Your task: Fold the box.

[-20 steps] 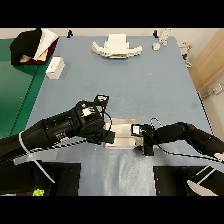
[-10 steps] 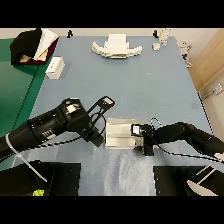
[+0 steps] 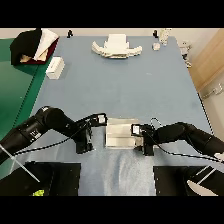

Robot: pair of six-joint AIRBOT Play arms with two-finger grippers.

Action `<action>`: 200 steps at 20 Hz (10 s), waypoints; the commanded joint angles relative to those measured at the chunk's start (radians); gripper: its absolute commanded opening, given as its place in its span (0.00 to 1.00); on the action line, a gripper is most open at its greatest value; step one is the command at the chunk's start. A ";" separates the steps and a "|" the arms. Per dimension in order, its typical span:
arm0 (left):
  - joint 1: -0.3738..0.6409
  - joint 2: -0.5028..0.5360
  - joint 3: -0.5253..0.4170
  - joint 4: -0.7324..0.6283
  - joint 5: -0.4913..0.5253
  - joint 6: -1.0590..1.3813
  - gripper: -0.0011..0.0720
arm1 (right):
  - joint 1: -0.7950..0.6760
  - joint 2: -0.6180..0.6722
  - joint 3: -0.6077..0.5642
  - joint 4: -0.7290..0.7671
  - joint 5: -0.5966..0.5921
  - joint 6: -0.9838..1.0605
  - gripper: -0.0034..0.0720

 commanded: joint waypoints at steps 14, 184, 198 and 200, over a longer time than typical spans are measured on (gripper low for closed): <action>0.031 -0.132 -0.164 -0.477 0.345 0.646 0.93 | 0.000 0.000 0.001 0.000 0.000 0.000 0.74; -0.092 -0.255 -0.164 -0.519 0.487 0.668 0.44 | 0.122 0.186 0.143 -0.668 -0.255 1.119 0.05; -0.092 -0.255 -0.164 -0.519 0.486 0.668 0.44 | -0.399 0.044 0.101 -0.325 -0.369 1.587 0.05; -0.092 -0.255 -0.164 -0.519 0.486 0.668 0.44 | -0.386 0.043 0.074 -0.196 -0.320 1.519 0.05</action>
